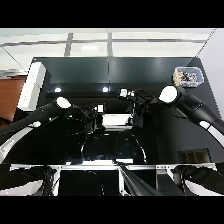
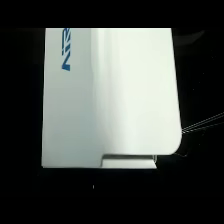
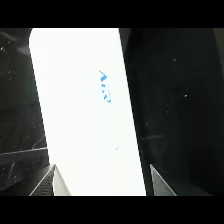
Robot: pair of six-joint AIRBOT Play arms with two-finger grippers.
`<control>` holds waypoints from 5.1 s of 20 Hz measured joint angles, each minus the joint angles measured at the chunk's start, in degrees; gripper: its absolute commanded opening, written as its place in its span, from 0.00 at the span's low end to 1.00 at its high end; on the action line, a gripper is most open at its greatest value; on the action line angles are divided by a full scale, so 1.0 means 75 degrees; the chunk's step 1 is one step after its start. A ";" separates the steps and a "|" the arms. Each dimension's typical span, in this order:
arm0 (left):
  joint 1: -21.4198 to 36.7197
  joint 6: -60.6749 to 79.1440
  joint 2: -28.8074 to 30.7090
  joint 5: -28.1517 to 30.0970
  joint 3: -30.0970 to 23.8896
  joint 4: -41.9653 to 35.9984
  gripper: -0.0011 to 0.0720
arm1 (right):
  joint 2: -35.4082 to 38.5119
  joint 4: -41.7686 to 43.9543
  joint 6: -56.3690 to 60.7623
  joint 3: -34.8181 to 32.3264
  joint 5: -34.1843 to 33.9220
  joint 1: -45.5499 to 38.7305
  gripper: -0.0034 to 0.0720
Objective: Fold the box and place the chain.
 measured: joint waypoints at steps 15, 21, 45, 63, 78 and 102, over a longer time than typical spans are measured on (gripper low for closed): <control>0.0000 0.0000 0.0000 -0.0006 0.0000 0.0000 0.49 | -0.0163 0.0073 -0.0090 -0.0009 0.0143 -0.0003 0.36; 0.0000 0.0003 0.0000 -0.0015 0.0000 0.0006 0.49 | -0.0166 0.0058 -0.0082 -0.0009 0.0271 -0.0003 0.36; -0.0006 -0.0003 -0.0006 0.0009 -0.0003 -0.0006 0.49 | -0.0169 0.0026 -0.0085 -0.0216 0.0428 0.0006 0.54; -0.0006 -0.0003 -0.0006 0.0006 -0.0003 -0.0003 0.49 | 0.0309 0.1457 0.4983 -0.0647 0.0775 -0.0697 0.06; 0.0000 0.0000 -0.0006 -0.0020 0.0000 0.0009 0.50 | -0.0868 0.2999 0.5132 -0.1186 -0.0271 -0.0446 0.06; -0.1119 -0.2477 0.0536 -0.0102 0.1256 0.0061 0.98 | 0.3112 0.1594 0.4607 -0.1064 0.2267 -0.4599 0.06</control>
